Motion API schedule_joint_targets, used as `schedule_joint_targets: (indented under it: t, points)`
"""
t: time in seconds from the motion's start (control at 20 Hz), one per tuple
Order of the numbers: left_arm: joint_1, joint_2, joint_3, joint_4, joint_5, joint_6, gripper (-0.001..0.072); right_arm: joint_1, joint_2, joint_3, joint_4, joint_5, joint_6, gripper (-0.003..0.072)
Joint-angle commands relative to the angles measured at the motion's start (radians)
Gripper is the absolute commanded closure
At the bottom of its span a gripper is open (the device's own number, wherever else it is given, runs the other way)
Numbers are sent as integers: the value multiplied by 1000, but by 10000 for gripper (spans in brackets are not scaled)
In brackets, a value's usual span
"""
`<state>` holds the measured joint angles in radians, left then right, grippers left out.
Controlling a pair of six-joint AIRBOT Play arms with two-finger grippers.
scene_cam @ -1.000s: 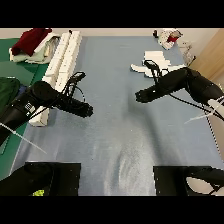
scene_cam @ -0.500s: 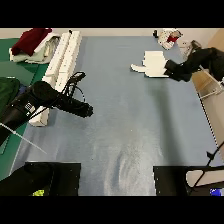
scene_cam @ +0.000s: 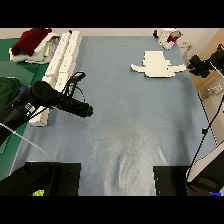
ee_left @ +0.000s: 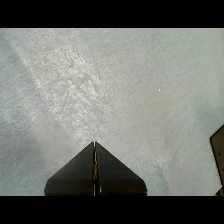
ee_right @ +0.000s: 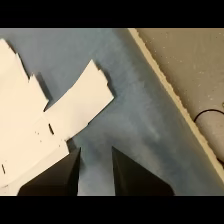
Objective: Fold the box.
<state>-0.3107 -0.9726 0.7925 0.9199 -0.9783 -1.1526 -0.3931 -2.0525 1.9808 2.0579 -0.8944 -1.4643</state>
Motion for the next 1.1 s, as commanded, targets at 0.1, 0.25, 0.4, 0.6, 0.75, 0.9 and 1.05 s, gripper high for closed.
schedule_joint_targets:
  t: [0.1,0.25,0.4,0.6,0.75,0.9,1.05]
  points:
    - [-1,0,-1,0,0,0,695,-17,-146,100,81,143,-7,383]
    - [-1,0,-1,0,0,0,695,-16,-172,100,106,187,-14,383]
    - [-1,0,-1,0,0,0,695,-16,-193,100,162,229,-14,403]
    - [-1,0,-1,0,0,0,695,-10,-193,100,232,236,-83,403]
    - [-1,0,-1,0,0,0,695,-10,-193,101,251,229,-91,405]
    - [-1,0,-1,0,0,0,695,-10,-193,101,275,196,-119,494]
    - [-1,0,-1,0,0,0,695,-10,-192,102,298,155,-168,591]
